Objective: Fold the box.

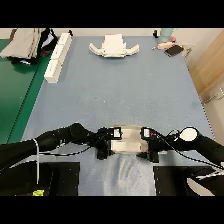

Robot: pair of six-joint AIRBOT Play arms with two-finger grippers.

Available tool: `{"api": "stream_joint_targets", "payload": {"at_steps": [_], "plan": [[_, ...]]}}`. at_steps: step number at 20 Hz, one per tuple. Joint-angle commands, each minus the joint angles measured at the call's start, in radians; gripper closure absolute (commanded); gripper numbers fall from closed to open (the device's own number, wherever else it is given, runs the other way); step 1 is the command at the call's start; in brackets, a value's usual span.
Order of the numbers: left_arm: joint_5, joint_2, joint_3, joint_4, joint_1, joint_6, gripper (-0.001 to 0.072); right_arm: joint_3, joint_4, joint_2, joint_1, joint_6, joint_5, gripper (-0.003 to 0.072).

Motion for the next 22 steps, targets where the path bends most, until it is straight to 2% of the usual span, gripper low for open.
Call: {"api": "stream_joint_targets", "payload": {"at_steps": [1, 6, 12, 14, 16, 18, 22], "plan": [[0.001, 0.000, -0.001, 0.001, 0.000, 0.001, 0.0188, 0.001, 0.002, 0.000, 0.000, 0.000, 0.008, -0.0033], [0.001, 0.000, -0.001, 0.001, 0.000, 0.001, 0.0188, 0.003, -0.060, 0.059, 0.000, 0.040, 0.042, -0.0033], [0.001, 0.000, -0.001, 0.001, 0.000, 0.001, 0.0187, 0.003, -0.354, 0.359, -0.002, 0.481, 0.045, -0.0032], [0.001, 0.000, -0.001, 0.001, 0.000, 0.001, 0.0188, 0.003, -0.388, 0.479, -0.002, 0.613, 0.056, -0.0032], [0.001, 0.000, -0.001, 0.001, 0.000, 0.001, 0.0188, 0.003, -0.378, 0.576, -0.002, 0.803, 0.061, -0.0032], [0.001, 0.000, -0.001, 0.001, 0.000, 0.001, 0.0188, 0.003, -0.298, 0.652, -0.002, 1.008, 0.051, -0.0031], [0.001, 0.000, -0.001, 0.001, 0.000, 0.001, 0.0188, 0.002, -0.192, 0.682, -0.002, 1.471, 0.094, -0.0031]]}}
